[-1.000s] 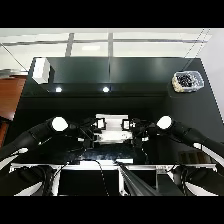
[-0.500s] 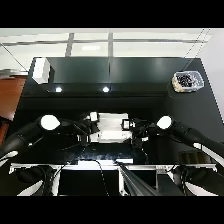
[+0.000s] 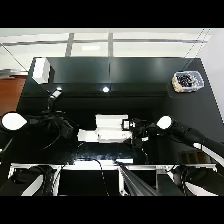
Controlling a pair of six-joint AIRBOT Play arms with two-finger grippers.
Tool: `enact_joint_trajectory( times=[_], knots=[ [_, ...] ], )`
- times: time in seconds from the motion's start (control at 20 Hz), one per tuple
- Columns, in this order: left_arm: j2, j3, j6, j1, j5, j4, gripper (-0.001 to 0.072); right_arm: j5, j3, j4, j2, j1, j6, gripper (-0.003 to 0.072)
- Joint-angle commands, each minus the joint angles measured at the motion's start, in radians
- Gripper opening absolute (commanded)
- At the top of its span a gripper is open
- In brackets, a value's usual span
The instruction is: Fold the box and place the chain.
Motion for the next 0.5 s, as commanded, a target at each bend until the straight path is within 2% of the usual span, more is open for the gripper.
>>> enact_joint_trajectory(
  times=[0.0,0.1,0.2,0.45],
  knots=[
    [0.001,-0.034,-0.366,0.135,-0.089,0.137,0.0031,0.000,0.000,0.000,0.000,0.000,0.000,0.0236],
    [-0.024,-0.082,-0.383,0.202,-0.090,0.125,0.0031,0.000,0.000,0.000,0.000,0.000,0.000,0.0236],
    [-0.071,-0.130,-0.383,0.232,-0.097,0.053,0.0032,0.000,0.000,0.000,0.000,0.000,0.000,0.0236],
    [-0.197,-0.172,-0.354,0.181,-0.014,-0.154,0.0030,0.000,0.000,0.000,0.000,0.000,0.000,0.0236]
  ],
)
